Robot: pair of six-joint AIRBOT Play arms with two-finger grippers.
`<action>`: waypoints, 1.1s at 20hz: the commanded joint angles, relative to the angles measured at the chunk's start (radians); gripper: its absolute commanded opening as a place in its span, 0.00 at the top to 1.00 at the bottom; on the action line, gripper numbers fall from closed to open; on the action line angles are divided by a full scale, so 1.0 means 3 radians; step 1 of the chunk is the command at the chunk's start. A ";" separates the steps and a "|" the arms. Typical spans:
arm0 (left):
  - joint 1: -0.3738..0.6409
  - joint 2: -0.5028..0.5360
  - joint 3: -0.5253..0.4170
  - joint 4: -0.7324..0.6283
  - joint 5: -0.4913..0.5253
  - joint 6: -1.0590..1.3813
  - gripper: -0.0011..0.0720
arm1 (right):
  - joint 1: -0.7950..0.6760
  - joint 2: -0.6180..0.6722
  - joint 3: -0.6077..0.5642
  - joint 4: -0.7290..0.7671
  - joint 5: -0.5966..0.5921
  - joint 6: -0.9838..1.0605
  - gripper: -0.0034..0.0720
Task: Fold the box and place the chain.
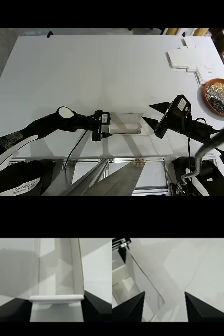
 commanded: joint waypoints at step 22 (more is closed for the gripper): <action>0.0001 -0.0261 0.0014 -0.0099 -0.0009 0.0181 0.03 | 0.0000 0.0003 0.0000 -0.0093 0.0001 0.0008 0.27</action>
